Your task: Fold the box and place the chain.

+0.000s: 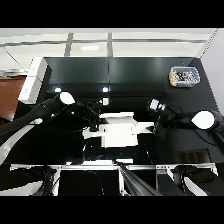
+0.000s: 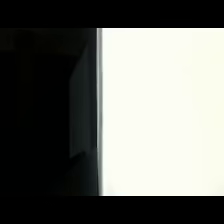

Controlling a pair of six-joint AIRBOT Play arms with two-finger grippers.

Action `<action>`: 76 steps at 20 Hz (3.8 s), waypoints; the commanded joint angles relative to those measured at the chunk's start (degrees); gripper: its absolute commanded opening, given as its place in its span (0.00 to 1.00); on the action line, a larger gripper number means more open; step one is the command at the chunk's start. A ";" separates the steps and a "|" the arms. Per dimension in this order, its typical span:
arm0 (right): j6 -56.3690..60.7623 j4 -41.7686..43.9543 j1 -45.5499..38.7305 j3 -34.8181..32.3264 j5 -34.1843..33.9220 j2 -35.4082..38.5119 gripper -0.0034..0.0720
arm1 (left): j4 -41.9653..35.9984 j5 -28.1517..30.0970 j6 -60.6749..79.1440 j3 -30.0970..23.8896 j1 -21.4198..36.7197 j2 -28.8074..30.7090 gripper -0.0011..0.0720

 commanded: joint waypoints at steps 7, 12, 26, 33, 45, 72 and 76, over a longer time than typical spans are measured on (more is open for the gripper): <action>-9.94 -0.44 9.07 -5.44 -1.40 -4.79 0.95 | 0.26 0.33 3.30 3.85 -0.50 -4.85 0.05; -12.17 2.58 15.32 -5.55 -6.80 -8.57 0.95 | 0.24 0.20 3.30 3.85 -0.52 -4.85 0.05; -12.20 3.65 17.46 -5.55 -12.59 -11.50 0.95 | 0.70 0.15 0.33 4.11 -1.09 -7.13 0.05; -11.56 5.55 16.79 -4.44 -12.63 -10.43 0.95 | 0.72 0.15 0.31 5.05 -1.09 -7.13 0.05; -12.79 9.62 8.39 -0.11 -10.32 -8.39 0.95 | 0.76 -1.20 0.33 5.05 -1.09 -7.13 0.05; -39.67 28.20 3.41 -0.09 -6.23 -25.29 0.95 | 0.72 -1.29 0.33 5.05 -1.09 -7.13 0.05; -36.30 24.81 3.52 -0.09 -6.49 -25.42 0.95 | 0.72 -1.27 0.33 5.05 -1.09 -7.13 0.05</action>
